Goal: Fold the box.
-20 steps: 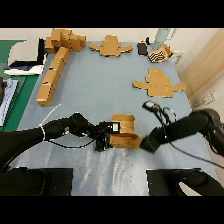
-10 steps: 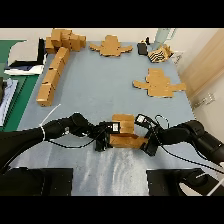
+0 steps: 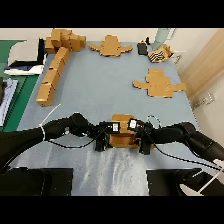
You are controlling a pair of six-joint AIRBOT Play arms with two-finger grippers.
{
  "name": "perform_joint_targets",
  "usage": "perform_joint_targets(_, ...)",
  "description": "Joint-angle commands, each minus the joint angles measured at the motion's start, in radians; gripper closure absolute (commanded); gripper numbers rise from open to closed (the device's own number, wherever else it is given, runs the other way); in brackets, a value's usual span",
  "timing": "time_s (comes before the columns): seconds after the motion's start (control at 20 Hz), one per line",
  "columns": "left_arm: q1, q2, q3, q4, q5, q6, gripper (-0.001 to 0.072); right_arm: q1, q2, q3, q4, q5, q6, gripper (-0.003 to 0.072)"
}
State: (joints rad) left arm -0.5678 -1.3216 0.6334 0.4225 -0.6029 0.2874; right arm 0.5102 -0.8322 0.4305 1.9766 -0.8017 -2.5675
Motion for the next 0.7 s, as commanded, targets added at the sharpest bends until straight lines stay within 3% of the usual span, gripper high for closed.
perform_joint_targets(0.0, 0.000, 0.000, 0.001, 0.000, 0.000, 0.000, 0.0211, 0.024, -0.002, 0.000, 0.064, 0.016, -0.047, 0.0490)
perform_joint_targets(0.3, 0.000, 0.000, 0.001, 0.000, 0.000, 0.000, 0.0211, 0.037, -0.029, -0.001, 0.143, 0.089, -0.130, 0.0490)
perform_joint_targets(0.35, 0.000, 0.000, 0.001, 0.000, 0.000, 0.000, 0.0211, 0.048, -0.041, -0.001, 0.143, 0.088, -0.130, 0.0462)
perform_joint_targets(0.45, 0.000, 0.000, 0.001, 0.000, 0.000, 0.000, 0.0211, 0.053, -0.060, -0.001, 0.145, 0.087, -0.129, 0.0133)
perform_joint_targets(0.5, 0.000, 0.000, 0.001, 0.000, 0.000, 0.000, 0.0211, 0.053, -0.060, -0.001, 0.144, 0.087, -0.129, 0.0093)
perform_joint_targets(0.65, 0.000, 0.000, 0.001, 0.000, 0.000, 0.000, 0.0211, 0.053, -0.058, 0.000, 0.131, 0.078, -0.104, 0.0096)
